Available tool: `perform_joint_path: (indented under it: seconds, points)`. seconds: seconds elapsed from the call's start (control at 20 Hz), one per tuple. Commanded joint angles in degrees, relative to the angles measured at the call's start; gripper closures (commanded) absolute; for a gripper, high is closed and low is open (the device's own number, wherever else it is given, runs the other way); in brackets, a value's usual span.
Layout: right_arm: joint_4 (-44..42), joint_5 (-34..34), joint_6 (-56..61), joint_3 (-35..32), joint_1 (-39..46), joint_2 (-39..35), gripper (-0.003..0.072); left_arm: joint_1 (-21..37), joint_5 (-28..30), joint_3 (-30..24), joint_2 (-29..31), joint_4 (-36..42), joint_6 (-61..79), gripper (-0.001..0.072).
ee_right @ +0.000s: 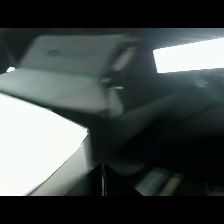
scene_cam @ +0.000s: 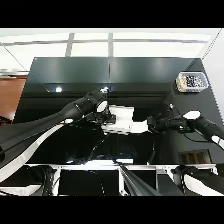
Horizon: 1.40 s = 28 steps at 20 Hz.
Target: Fold the box and place the chain.
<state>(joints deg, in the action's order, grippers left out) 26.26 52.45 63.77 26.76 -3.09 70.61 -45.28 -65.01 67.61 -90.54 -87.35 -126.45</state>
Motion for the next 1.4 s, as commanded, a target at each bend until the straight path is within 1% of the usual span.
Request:
perform_joint_path:
  seconds: [0.0, 0.15, 0.2, 0.25, 0.3, 0.4, 0.45, 0.5, 0.75, 0.8, 1.05, 1.2, 1.35]
  points:
    - [-3.30, 1.33, -4.46, 4.11, -3.80, 2.03, 0.0660, 0.04, 0.00, 0.00, 0.00, -0.02, 0.00, 0.0676]
    - [-1.62, 8.35, -4.50, 8.46, -3.50, 2.03, 0.0656, 0.04, 0.00, 0.00, 0.00, -0.02, 0.00, 0.0677]
    - [-1.53, 10.32, -4.50, 9.49, -3.58, 2.03, 0.0496, 0.04, 0.00, 0.00, 0.00, -0.02, 0.00, 0.0676]
    - [-2.03, 11.67, -4.48, 9.99, -3.58, 2.03, 0.0192, 0.04, 0.00, 0.00, 0.00, -0.02, 0.02, 0.0676]
    - [-2.16, 12.31, -4.46, 10.14, -3.58, 2.03, 0.0063, 0.04, 0.00, 0.00, 0.00, -0.02, 0.00, 0.0677]
    - [-1.99, 12.44, -4.42, 10.14, -3.89, 2.03, 0.0065, 0.04, 0.00, 0.00, 0.00, -0.02, 0.00, 0.0676]
    - [-2.03, 11.98, -4.11, 10.19, -4.61, 2.03, 0.0108, 0.04, 0.00, 0.00, 0.00, -0.02, 0.00, 0.0676]
    - [-2.10, 11.34, -4.00, 10.21, -5.57, 2.03, 0.0123, 0.04, 0.02, 0.00, 0.00, -0.02, 0.00, 0.0676]
    - [-0.87, 6.51, -0.35, 10.25, -9.62, 2.03, 0.0124, 0.04, 0.02, 0.00, 0.00, -0.04, 0.00, 0.0676]
    - [0.37, 5.70, 0.98, 10.25, -10.08, 2.03, 0.0159, 0.04, 0.02, 0.00, 0.00, -0.02, 0.02, 0.0676]
    - [8.24, 0.61, 9.81, 10.93, -14.40, 2.03, 0.0159, 0.04, 0.02, 0.00, 0.00, -0.02, 0.00, 0.0676]
    - [15.08, -2.80, 17.05, 14.19, -18.88, 2.05, 0.0159, 0.04, 0.02, 0.00, 0.00, -0.02, 0.00, 0.0676]
    - [25.07, -3.17, 25.83, 18.71, -23.15, 2.05, 0.0160, 0.04, 0.02, 0.00, 0.00, -0.02, 0.00, 0.0676]
